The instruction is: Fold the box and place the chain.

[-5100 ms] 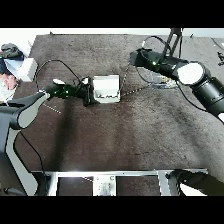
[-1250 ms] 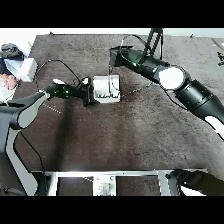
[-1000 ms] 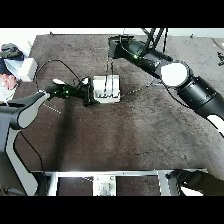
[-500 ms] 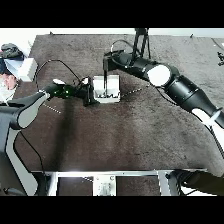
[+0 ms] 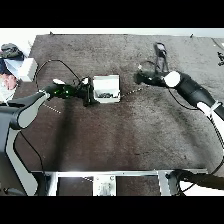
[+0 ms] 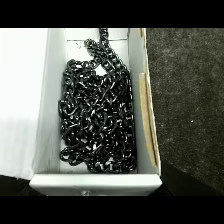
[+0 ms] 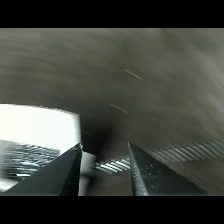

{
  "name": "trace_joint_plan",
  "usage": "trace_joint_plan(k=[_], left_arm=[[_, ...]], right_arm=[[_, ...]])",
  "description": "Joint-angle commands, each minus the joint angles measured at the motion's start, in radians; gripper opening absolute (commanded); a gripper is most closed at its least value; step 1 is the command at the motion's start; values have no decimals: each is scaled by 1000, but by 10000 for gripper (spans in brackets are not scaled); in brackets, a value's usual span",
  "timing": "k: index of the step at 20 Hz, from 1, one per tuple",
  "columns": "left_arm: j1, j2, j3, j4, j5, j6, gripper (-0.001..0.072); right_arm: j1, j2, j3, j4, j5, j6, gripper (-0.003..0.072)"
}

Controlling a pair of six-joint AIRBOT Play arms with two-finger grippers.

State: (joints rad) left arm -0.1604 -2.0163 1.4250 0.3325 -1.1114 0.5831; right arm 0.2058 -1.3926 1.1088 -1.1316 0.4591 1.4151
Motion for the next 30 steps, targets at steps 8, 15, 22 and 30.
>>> trace_joint_plan(k=[8, 15, 22, 30], left_arm=[[-1, 0, 0, 0, 0, 0, 417], [-1, 0, 0, 0, 0, 0, 417], [-1, 0, 0, 0, 0, 0, 417], [-1, 0, 0, 0, 0, 0, 417]], right_arm=[[-177, -255, -46, 86, -148, 135, 325], [-172, -365, 98, 124, -167, 135, 324], [-171, -422, 135, 141, -127, 178, 53], [-82, -251, 135, 66, -84, 167, 12]])
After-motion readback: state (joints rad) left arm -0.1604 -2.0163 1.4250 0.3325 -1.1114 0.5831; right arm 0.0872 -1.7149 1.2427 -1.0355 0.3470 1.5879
